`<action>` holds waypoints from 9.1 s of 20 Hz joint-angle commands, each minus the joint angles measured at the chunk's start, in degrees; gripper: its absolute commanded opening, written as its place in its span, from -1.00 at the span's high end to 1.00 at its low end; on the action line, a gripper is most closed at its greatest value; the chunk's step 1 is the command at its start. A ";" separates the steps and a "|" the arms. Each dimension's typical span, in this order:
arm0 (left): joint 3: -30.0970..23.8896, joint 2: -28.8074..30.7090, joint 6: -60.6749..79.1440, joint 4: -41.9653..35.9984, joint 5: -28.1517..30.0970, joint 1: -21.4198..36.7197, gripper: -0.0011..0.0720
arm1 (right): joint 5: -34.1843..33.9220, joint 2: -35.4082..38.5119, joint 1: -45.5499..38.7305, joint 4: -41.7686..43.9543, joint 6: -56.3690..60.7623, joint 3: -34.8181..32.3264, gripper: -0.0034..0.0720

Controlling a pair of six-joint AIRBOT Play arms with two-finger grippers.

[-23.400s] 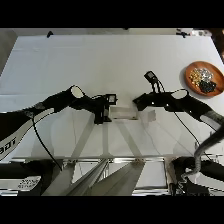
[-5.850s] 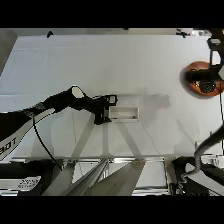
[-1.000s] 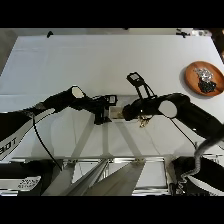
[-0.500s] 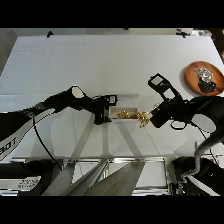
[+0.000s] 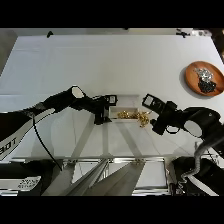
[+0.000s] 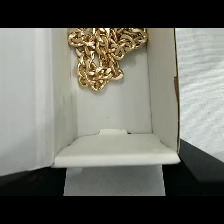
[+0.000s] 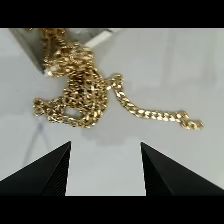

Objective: Fold the box and place the chain.

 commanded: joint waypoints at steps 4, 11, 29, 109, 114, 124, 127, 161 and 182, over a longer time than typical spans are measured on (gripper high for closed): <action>0.02 0.04 0.02 0.00 0.02 0.02 -0.16 | -12.46 -6.95 -0.15 7.43 -14.40 -3.72 -0.38; 0.00 0.02 0.02 0.00 0.02 0.02 -0.16 | -16.33 -16.48 -0.15 9.01 -16.13 -3.72 -0.21; 0.00 0.04 0.00 0.00 0.02 0.02 -0.16 | -10.88 3.54 -0.15 6.91 -1.55 -3.65 0.89; 0.02 0.02 0.02 0.00 0.02 0.02 -0.16 | 2.32 -35.28 -18.67 2.69 33.92 20.09 0.67; 0.00 0.04 0.02 0.00 0.02 0.02 -0.16 | 4.15 -35.28 -18.67 2.73 33.68 20.09 0.67; 0.02 0.04 0.02 0.00 0.02 0.02 -0.16 | 6.08 -33.59 -18.67 2.80 31.95 20.09 0.88; 0.00 0.02 0.02 0.00 0.02 0.02 -0.16 | 7.19 -28.44 -18.67 3.48 29.99 20.09 0.88; 0.02 0.04 0.00 0.00 0.02 0.02 -0.16 | 2.01 -2.80 2.40 27.47 21.57 20.09 0.88; 0.00 0.04 0.00 0.00 0.02 0.02 -0.16 | 3.93 -12.44 2.19 6.78 27.71 17.90 0.30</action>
